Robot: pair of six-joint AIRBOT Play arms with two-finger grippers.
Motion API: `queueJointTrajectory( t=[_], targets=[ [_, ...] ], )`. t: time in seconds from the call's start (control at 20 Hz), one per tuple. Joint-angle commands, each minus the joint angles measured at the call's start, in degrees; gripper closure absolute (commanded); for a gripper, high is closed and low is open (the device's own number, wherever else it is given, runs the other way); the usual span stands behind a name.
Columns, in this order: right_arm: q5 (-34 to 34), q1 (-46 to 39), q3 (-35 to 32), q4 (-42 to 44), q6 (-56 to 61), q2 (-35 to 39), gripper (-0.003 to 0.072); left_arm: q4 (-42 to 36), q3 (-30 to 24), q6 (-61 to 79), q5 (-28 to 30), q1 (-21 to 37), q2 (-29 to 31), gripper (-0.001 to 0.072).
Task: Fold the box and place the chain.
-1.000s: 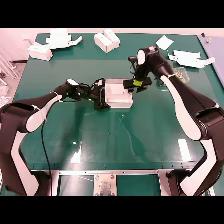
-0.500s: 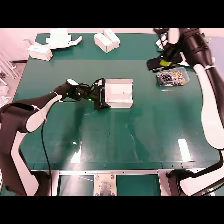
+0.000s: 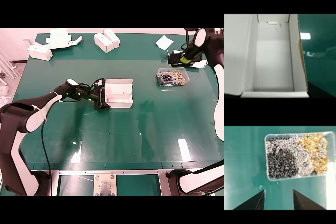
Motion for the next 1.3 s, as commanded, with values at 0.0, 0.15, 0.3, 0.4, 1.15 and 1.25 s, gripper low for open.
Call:
queueJointTrajectory(
  t=[0.0,0.15,0.3,0.4,1.15,1.25],
  targets=[
    [-9.2,-3.0,-4.9,3.8,-0.1,-2.5,0.0288,0.0,0.0,0.0,0.0,0.0,0.0,0.0172],
    [-12.3,-3.3,-5.0,4.0,-0.1,-6.1,0.0286,0.0,0.0,0.0,0.0,0.0,0.0,0.0172],
    [-14.0,-3.3,-5.0,4.0,-0.1,-8.8,0.0287,0.0,0.0,0.0,0.0,0.0,0.0,0.0172],
    [-15.6,-3.3,-5.0,4.0,-0.1,-10.3,0.0287,0.0,0.0,0.0,0.0,0.0,0.0,0.0172],
    [-15.2,-3.6,-5.3,3.8,0.1,-13.5,0.0677,0.0,0.0,0.0,0.1,0.0,0.0,0.0172],
    [-15.2,-3.6,-5.2,3.8,0.1,-13.0,0.0676,0.0,0.0,0.0,0.1,0.0,0.0,0.0172]
  ],
)
